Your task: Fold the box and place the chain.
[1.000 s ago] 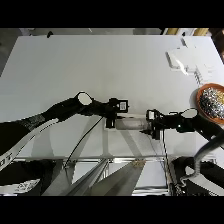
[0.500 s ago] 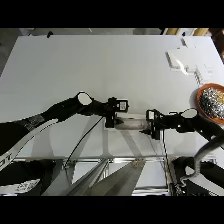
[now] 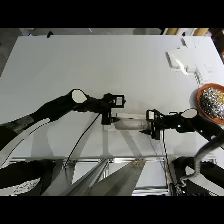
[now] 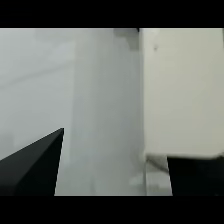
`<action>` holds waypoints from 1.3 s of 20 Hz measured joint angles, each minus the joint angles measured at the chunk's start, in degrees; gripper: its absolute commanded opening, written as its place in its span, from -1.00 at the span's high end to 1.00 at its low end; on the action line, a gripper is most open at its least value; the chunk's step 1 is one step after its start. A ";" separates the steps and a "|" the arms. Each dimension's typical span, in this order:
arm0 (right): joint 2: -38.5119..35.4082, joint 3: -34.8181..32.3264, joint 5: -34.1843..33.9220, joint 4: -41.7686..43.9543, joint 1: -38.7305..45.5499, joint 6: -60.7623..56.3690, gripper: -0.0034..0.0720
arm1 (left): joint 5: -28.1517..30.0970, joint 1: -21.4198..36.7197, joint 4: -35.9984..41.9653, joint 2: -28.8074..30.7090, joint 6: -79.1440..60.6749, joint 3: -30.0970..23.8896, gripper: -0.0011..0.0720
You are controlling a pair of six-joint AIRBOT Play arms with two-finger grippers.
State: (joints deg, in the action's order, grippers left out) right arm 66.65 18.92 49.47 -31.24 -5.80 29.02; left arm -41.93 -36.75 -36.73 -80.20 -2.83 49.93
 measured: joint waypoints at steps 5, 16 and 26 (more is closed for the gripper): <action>0.00 0.00 0.02 0.00 0.00 -0.02 -0.19 | -4.55 0.98 -13.44 9.05 14.78 0.00 0.64; 0.00 0.00 0.04 -0.02 0.00 -0.02 -0.19 | -9.92 -14.67 -20.72 14.14 32.09 0.33 0.96; 0.00 0.00 0.04 -0.02 0.00 -0.02 -0.19 | 4.46 -11.78 -22.82 -4.61 38.40 14.64 0.96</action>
State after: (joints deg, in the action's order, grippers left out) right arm 66.65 18.92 49.52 -31.27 -5.80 28.99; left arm -37.47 -48.53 -59.55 -84.82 35.57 64.58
